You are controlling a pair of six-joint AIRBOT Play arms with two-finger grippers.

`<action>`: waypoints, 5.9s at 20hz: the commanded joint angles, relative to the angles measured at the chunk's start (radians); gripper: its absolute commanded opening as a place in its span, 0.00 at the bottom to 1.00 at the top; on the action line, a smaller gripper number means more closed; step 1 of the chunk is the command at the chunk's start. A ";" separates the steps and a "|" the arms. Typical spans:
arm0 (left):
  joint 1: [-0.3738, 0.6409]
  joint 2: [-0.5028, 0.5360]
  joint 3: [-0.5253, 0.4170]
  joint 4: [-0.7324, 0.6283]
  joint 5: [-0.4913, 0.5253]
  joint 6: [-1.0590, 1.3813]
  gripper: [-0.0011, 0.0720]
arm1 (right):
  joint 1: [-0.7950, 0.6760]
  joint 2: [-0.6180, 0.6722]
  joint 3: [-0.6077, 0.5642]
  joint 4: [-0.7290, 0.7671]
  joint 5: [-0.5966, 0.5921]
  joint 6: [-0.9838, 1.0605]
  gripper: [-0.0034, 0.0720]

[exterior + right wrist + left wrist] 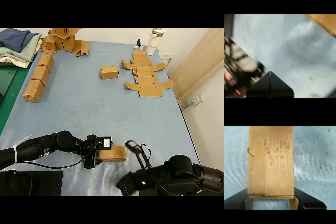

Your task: Fold the box.

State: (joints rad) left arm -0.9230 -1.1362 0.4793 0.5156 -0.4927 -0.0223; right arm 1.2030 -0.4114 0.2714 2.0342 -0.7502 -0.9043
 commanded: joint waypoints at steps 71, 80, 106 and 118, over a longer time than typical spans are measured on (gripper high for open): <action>0.002 0.035 0.028 0.001 0.049 -0.220 0.63 | -0.132 0.158 0.095 -0.873 -0.291 0.787 0.05; 0.311 0.200 0.041 0.423 0.049 -0.970 0.63 | -0.131 0.155 0.095 -0.914 -0.341 0.799 0.05; 1.209 0.348 0.041 0.785 -0.272 -1.110 0.63 | -0.131 0.155 0.095 -0.957 -0.344 0.761 0.05; 1.209 0.091 0.138 0.759 -0.025 -1.087 0.63 | -0.132 0.155 0.095 -0.958 -0.344 0.762 0.05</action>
State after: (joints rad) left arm 0.2852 -0.9886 0.5735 1.2884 -0.5747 -1.1141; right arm 1.0714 -0.2573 0.3656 1.0767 -1.0939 -0.1429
